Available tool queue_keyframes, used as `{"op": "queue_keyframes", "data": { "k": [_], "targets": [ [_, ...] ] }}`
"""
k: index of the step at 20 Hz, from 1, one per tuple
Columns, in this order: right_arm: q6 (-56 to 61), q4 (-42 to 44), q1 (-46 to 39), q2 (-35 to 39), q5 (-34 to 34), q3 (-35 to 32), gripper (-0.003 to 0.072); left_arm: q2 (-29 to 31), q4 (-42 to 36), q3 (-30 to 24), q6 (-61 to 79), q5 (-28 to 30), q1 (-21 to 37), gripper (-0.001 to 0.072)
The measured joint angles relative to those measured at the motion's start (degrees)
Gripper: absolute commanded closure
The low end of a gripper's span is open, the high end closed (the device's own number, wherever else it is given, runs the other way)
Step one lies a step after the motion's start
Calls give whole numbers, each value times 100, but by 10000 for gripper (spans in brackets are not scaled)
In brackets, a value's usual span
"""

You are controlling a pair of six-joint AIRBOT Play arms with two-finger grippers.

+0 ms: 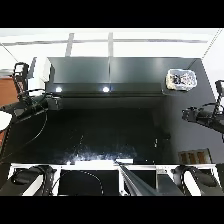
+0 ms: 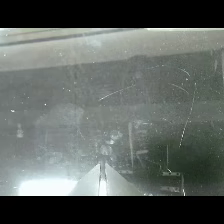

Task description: Fold the box and place the chain.

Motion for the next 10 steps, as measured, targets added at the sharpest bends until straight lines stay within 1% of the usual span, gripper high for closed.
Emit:
{"op": "queue_keyframes", "data": {
  "k": [10],
  "targets": [
    [0,-4,0,0,-11,-4,641,22,-74,-33,-2,-2,0,677]
  ]
}}
